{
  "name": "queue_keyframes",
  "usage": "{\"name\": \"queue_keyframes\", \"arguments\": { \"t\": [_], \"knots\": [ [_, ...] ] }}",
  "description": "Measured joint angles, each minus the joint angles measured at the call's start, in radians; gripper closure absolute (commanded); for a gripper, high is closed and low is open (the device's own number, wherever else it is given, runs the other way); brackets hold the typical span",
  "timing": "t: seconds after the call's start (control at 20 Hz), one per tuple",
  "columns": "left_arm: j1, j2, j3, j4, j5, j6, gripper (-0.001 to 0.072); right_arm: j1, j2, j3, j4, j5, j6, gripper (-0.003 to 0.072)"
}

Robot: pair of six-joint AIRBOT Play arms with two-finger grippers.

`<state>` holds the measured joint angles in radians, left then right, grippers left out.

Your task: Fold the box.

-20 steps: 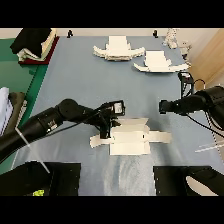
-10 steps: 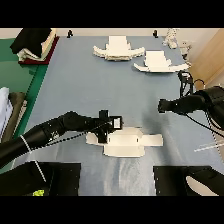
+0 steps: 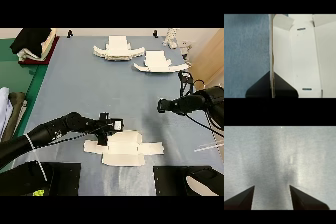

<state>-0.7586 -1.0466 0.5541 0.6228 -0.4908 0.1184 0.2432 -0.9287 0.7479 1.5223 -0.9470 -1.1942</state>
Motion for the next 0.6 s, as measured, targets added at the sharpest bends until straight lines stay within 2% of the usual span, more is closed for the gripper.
{"name": "queue_keyframes", "arguments": {
  "t": [0.2,0.45,0.6],
  "knots": [
    [0.000,0.006,0.000,0.000,0.000,-0.008,0.0695,0.000,0.000,0.000,0.007,0.000,0.000,0.0032],
    [-0.003,0.094,-0.002,0.000,0.161,-0.011,0.0698,0.000,0.000,0.000,0.011,-0.002,0.000,0.0032],
    [-0.035,0.162,-0.035,0.008,0.240,-0.011,0.0698,0.000,0.000,0.000,0.011,-0.003,0.000,0.0032]
  ]
}}
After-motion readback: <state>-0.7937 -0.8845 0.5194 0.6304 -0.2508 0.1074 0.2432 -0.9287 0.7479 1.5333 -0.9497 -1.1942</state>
